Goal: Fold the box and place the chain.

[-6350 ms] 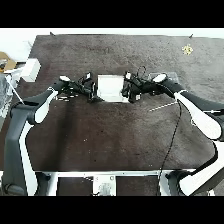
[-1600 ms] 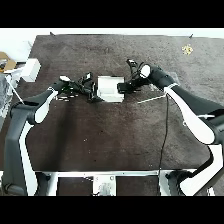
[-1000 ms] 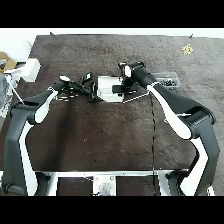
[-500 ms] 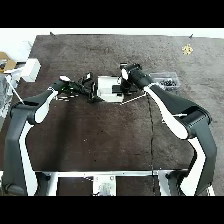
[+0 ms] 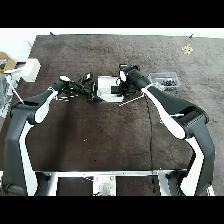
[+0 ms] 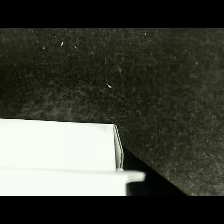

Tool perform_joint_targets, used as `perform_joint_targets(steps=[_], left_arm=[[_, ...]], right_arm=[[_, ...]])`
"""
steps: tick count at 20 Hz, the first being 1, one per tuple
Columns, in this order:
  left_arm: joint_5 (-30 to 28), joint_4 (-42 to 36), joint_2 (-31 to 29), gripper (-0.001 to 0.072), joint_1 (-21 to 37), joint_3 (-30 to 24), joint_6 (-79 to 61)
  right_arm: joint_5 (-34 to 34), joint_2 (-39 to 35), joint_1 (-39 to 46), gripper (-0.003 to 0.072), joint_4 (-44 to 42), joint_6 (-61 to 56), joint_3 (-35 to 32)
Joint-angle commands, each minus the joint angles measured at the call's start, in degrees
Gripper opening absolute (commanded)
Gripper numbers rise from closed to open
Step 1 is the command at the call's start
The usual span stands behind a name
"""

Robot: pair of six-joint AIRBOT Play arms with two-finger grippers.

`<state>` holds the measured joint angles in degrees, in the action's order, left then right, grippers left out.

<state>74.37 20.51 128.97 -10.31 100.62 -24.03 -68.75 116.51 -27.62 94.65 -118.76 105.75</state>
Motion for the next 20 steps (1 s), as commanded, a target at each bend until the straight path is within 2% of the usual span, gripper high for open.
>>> perform_joint_targets(steps=[1,2,3,7,8,9,14,20], left_arm=[[0.0,0.0,0.0,0.0401,0.1,0.0,0.0],[0.0,0.0,0.0,0.0401,0.1,0.0,0.0],[0.0,0.0,0.0,0.0401,0.1,0.0,0.0],[0.0,0.0,0.0,0.0401,0.1,0.0,0.0],[0.0,0.0,0.0,0.0401,0.1,0.0,0.0],[0.0,0.0,0.0,0.0401,0.1,0.0,0.0],[0.0,0.0,0.0,0.0401,0.1,0.0,0.0],[0.0,0.0,0.0,0.0401,0.1,0.0,0.0]], right_arm=[[-0.3,0.2,-0.1,0.0079,0.6,-0.9,0.0],[-0.3,0.2,-0.1,0.0078,0.8,-1.0,0.0],[-0.3,0.2,-0.1,0.0005,1.5,-1.2,0.0],[-0.2,0.2,0.0,0.0009,1.6,-1.1,0.0],[-0.3,0.2,0.0,0.0133,1.6,-1.1,0.0],[-0.3,0.1,-0.1,0.0392,1.5,-0.6,0.0],[-0.3,-1.6,0.0,0.0396,1.1,1.3,0.0],[-1.0,-7.2,0.1,0.0397,1.1,6.7,0.0]])
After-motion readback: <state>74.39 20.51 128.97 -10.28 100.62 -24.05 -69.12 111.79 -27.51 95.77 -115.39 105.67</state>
